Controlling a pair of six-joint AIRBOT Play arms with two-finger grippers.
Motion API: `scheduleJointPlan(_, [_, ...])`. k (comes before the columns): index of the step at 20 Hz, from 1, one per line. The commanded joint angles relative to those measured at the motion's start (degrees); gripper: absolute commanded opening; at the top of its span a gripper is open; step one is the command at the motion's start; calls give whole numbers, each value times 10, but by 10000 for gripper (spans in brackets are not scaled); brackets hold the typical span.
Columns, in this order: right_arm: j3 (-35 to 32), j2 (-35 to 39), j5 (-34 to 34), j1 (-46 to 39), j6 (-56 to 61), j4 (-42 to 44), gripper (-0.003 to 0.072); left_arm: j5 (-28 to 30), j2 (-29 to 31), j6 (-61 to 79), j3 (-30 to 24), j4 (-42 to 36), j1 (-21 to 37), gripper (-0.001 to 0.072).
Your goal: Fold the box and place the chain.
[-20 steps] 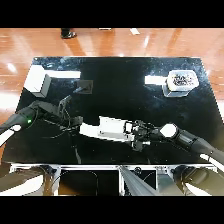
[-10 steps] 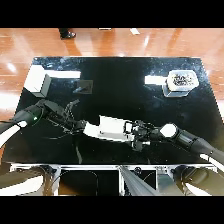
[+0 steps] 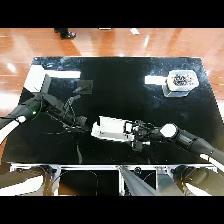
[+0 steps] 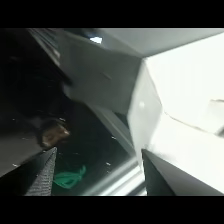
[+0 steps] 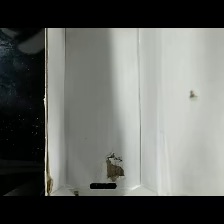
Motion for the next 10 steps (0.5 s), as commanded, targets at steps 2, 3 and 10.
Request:
scheduleJointPlan(2, [0,0,0,0,0,0,608,35,1,-2,14,-41,0,622])
scheduleJointPlan(3, [0,0,0,0,0,0,608,35,1,-2,14,-46,-2,622])
scheduleJointPlan(10, [0,0,0,0,0,0,608,8,29,-9,16,-46,-26,621])
